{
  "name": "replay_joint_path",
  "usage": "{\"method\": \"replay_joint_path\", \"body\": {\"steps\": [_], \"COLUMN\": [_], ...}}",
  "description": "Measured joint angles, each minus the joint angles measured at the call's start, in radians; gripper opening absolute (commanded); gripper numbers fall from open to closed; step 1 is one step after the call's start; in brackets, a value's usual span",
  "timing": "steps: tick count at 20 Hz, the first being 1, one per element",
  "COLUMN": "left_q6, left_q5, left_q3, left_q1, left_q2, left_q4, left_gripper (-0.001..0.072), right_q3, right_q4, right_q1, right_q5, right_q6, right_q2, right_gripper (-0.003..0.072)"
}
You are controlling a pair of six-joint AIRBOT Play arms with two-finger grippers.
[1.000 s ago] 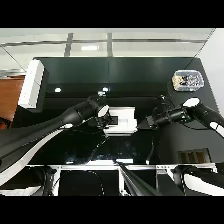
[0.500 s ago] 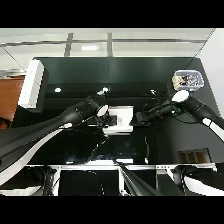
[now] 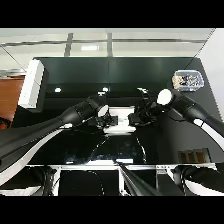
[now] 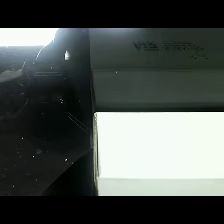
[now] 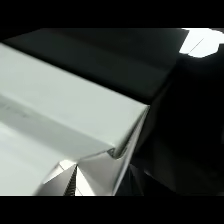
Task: Fold the box and place the chain.
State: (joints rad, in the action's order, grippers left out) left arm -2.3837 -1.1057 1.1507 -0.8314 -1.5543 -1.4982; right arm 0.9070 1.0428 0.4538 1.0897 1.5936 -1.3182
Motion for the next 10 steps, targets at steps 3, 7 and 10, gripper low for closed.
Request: {"method": "replay_joint_path", "body": {"steps": [3,7,10], "left_q6": [0.000,0.001,0.001], "left_q5": [-0.002,-0.003,-0.003], "left_q3": [0.000,0.000,0.000], "left_q1": [0.000,0.000,0.000], "left_q2": [0.000,0.000,0.000], "left_q4": [-0.001,-0.004,-0.004], "left_gripper": [0.0028,0.0029,0.0029], "right_q3": [0.009,0.013,0.014], "right_q4": [0.144,0.312,0.388], "right_q1": [0.074,0.171,0.218], "right_q5": [-0.038,-0.060,-0.066], "right_q6": [0.175,0.369,0.461], "right_q2": [0.000,-0.001,-0.010], "right_gripper": [0.0358,0.0358,0.0358]}}
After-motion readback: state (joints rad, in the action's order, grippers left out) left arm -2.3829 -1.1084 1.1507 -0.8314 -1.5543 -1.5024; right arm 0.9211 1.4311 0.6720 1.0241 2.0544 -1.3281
